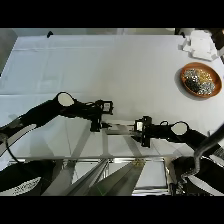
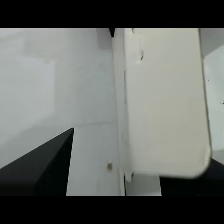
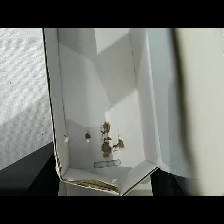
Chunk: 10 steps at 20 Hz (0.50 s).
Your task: Fold the box and place the chain.
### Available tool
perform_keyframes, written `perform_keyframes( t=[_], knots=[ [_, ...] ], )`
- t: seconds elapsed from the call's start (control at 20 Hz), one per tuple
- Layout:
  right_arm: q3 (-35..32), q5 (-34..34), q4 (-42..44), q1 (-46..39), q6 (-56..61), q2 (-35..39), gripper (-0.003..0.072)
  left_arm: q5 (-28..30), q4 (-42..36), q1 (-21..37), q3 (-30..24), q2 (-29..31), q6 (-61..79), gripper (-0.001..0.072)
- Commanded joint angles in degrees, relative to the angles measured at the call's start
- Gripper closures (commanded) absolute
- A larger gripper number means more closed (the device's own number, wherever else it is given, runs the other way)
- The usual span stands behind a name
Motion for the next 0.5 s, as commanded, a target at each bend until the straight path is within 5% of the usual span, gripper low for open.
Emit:
perform_keyframes(
  t=[0.0,0.2,0.3,0.35,0.45],
  knots=[
    [0.0,0.0,0.0,0.0,0.0,0.0,0.0279,0.2,9.2,2.7,0.1,6.1,-9.7,0.0152],
    [0.0,0.0,0.0,0.0,0.0,0.0,0.0279,-1.9,14.0,8.2,0.1,15.8,-19.2,0.0176],
    [0.0,0.0,0.0,0.0,0.0,0.0,0.0279,-5.7,13.9,8.5,0.0,19.8,-19.8,0.0610],
    [0.0,0.0,0.0,0.0,0.0,0.0,0.0279,-8.6,13.0,7.7,0.0,20.9,-19.8,0.0705],
    [0.0,0.0,0.0,0.0,0.0,0.0,0.0279,-15.5,10.6,4.9,0.0,21.1,-20.5,0.0706]
  ],
)
